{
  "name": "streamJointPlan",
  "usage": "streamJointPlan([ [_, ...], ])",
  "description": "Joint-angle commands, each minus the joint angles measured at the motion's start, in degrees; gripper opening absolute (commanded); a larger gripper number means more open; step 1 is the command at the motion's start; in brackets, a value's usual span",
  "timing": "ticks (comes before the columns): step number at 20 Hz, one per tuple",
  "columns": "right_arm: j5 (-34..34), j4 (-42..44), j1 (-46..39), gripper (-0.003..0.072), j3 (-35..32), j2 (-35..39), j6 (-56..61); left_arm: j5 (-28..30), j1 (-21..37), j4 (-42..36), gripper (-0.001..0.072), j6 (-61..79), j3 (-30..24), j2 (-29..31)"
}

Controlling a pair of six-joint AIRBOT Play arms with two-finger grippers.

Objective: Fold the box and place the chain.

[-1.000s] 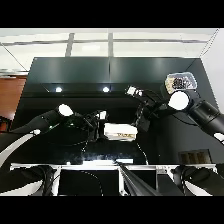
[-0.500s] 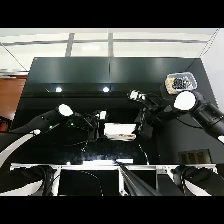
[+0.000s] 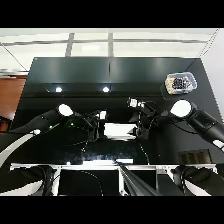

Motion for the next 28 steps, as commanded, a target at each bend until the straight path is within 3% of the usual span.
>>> streamJointPlan([
  [1,-1.44,0.02,0.04,0.0638,-0.39,-0.39,-2.21,-0.07,-0.02,0.02,0.0484,0.00,0.00,-0.04],
  [6,-1.90,0.22,0.04,0.0629,-0.48,-1.07,-2.36,-0.07,-0.02,0.02,0.0484,0.02,0.00,-0.04],
  [7,-1.88,0.22,0.04,0.0492,-0.48,-1.09,-2.32,-0.07,-0.02,0.02,0.0483,0.02,0.00,-0.04],
  [17,-1.88,0.24,0.04,0.0491,-0.48,-1.20,-2.12,-0.07,-0.02,0.02,0.0484,0.02,0.00,-0.04],
  [18,-1.84,0.22,0.04,0.0361,-0.48,-1.20,-2.12,-0.07,-0.02,0.02,0.0484,0.02,0.00,-0.04],
  [19,-1.81,0.22,0.04,0.0285,-0.48,-1.20,-2.12,-0.07,-0.02,0.02,0.0483,0.02,0.00,-0.04],
  [28,-0.68,0.22,0.15,0.0287,-1.42,-1.20,-1.64,-0.07,-0.02,0.02,0.0484,0.02,0.00,-0.04],
])
